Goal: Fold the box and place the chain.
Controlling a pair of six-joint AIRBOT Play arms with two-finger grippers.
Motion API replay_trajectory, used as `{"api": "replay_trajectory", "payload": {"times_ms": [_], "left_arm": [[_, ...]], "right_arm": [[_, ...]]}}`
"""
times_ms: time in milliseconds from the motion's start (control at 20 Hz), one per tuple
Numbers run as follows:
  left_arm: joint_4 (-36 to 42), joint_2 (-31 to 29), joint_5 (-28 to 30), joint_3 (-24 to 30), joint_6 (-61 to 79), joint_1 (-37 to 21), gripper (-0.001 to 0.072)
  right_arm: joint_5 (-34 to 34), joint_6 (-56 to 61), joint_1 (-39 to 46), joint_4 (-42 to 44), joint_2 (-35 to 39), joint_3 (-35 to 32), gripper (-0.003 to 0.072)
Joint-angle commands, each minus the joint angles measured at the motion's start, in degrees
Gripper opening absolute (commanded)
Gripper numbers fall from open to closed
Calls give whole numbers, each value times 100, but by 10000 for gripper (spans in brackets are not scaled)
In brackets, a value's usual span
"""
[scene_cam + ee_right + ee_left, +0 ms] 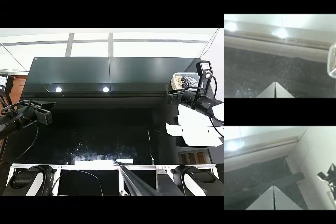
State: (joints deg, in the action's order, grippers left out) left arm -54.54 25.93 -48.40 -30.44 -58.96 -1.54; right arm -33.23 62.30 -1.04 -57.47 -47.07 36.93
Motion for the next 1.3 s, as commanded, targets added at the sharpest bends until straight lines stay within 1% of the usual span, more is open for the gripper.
{"api": "replay_trajectory", "payload": {"times_ms": [0, 550, 600, 650, 750, 850, 900, 950, 1000, 1050, 1100, 1150, 1200, 1250], "left_arm": [[0, 2, 2, 2, 0, 2, 30], [0, 2, 4, 2, 2, 2, 30], [0, 11, 184, 2, 2, 2, 30], [0, 28, 527, 2, 2, 2, 30], [2, 70, 1241, 2, 2, 2, 30], [2, 98, 1733, 2, 2, 2, 30], [0, 136, 2046, 2, 2, 2, 31], [2, 210, 2334, 2, -2, 2, 31], [35, 334, 2555, 2, -2, 2, 67], [205, 479, 2640, 0, 0, 4, 366], [391, 651, 2601, -2, -17, 7, 701], [501, 800, 2402, -20, -17, 7, 707], [514, 935, 2044, -90, 2, 7, 707], [514, 1036, 1764, -164, 2, 7, 707]], "right_arm": [[-2, 2, -4, 2, 2, 0, 13], [-2, 2, -4, 2, 2, -2, 13], [-4, 2, -4, 2, 2, 0, 13], [4, 7, -4, 4, 2, 0, 13], [9, 11, -4, 293, 2, 0, 13], [13, 7, -4, 586, 2, 0, 13], [92, 2, -4, 667, 2, 0, 13], [326, 11, -4, 669, 2, 0, 16], [472, 28, -2, 660, 2, 0, 159], [656, 33, -2, 577, -2, 0, 704], [866, 227, 59, 308, -2, 13, 720], [922, 745, 297, -151, -13, 79, 720], [859, 1650, 750, -837, -55, 208, 720], [761, 2704, 1403, -1696, -133, 385, 720]]}}
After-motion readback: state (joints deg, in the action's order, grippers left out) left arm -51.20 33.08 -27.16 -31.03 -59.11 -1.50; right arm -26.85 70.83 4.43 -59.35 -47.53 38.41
